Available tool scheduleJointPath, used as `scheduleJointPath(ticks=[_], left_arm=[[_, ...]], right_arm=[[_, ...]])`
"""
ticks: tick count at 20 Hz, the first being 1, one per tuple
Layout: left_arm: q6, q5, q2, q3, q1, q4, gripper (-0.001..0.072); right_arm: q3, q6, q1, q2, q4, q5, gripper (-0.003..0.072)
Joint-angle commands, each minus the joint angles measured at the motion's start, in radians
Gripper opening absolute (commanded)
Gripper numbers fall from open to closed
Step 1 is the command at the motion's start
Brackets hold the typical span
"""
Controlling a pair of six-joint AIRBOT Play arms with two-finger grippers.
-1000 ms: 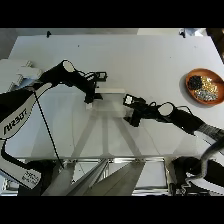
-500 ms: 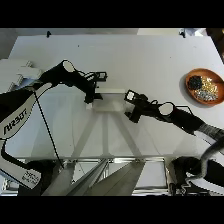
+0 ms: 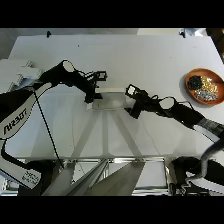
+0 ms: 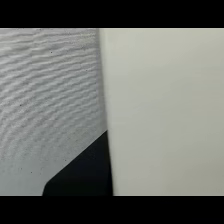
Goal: Fold the box and place the chain.
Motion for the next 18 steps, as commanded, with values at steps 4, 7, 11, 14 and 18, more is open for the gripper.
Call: scheduleJointPath(ticks=[4,7,11,14,18], left_arm=[[0.001,-0.001,0.0,0.0,0.0,0.001,0.0017],[0.001,-0.001,0.001,0.0,0.0,0.001,0.0017],[0.001,-0.001,0.001,0.0,0.0,0.001,0.0017],[0.001,-0.001,0.001,0.0,0.0,0.001,0.0017],[0.0,-0.001,0.001,0.0,0.0,0.001,0.0017]], right_arm=[[0.034,-0.024,-0.031,-0.006,-0.007,0.063,0.0692],[0.056,-0.027,-0.031,-0.028,-0.008,0.132,0.0692],[0.082,-0.028,-0.031,-0.077,-0.008,0.203,0.0692],[0.084,-0.024,-0.031,-0.088,-0.008,0.132,0.0692],[0.11,0.034,-0.046,-0.088,-0.044,0.098,0.0692]])
